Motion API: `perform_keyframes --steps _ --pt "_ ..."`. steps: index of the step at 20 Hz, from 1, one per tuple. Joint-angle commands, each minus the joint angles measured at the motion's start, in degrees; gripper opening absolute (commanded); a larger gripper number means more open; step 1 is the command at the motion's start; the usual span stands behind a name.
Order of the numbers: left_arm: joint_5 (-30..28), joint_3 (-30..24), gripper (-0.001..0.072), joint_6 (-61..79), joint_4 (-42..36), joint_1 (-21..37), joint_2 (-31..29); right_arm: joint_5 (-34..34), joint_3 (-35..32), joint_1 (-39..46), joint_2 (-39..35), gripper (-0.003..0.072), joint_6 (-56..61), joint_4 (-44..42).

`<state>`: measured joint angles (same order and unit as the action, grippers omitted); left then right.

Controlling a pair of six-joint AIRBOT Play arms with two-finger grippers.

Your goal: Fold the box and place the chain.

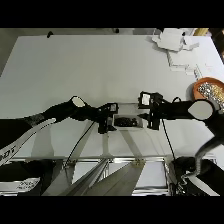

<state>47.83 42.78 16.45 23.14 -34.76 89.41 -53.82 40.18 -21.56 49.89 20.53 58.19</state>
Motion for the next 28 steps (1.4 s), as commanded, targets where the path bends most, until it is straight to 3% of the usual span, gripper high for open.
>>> perform_keyframes --steps 1,3,6,10,14,19,28 --pt "0.0 0.0 0.0373 0.0 0.0 0.0 0.0 -3.6 8.5 1.0 2.4 0.0272 3.6 2.4" --pt "0.0 0.0 0.0373 0.0 0.0 0.0 0.0 -1.2 13.1 1.0 6.3 0.0176 3.6 1.4" --pt "0.0 0.0 0.0373 0.0 0.0 0.0 0.0 3.6 15.0 1.0 13.7 0.0171 3.6 -0.5" --pt "0.0 0.0 0.0373 0.0 0.0 0.0 0.0 -3.8 15.0 0.9 21.3 0.0180 3.4 -0.3" --pt "0.0 0.0 0.0373 0.0 0.0 0.0 0.0 -10.5 14.6 -0.9 20.2 0.0183 1.4 0.5" --pt "0.0 0.0 0.0373 0.0 0.0 0.0 0.0 -7.8 9.5 -4.4 15.5 0.0272 -0.3 0.5" --pt "0.0 0.0 0.0373 0.0 0.0 0.0 0.0 -5.1 5.8 -13.3 15.1 0.0280 -0.3 2.5"
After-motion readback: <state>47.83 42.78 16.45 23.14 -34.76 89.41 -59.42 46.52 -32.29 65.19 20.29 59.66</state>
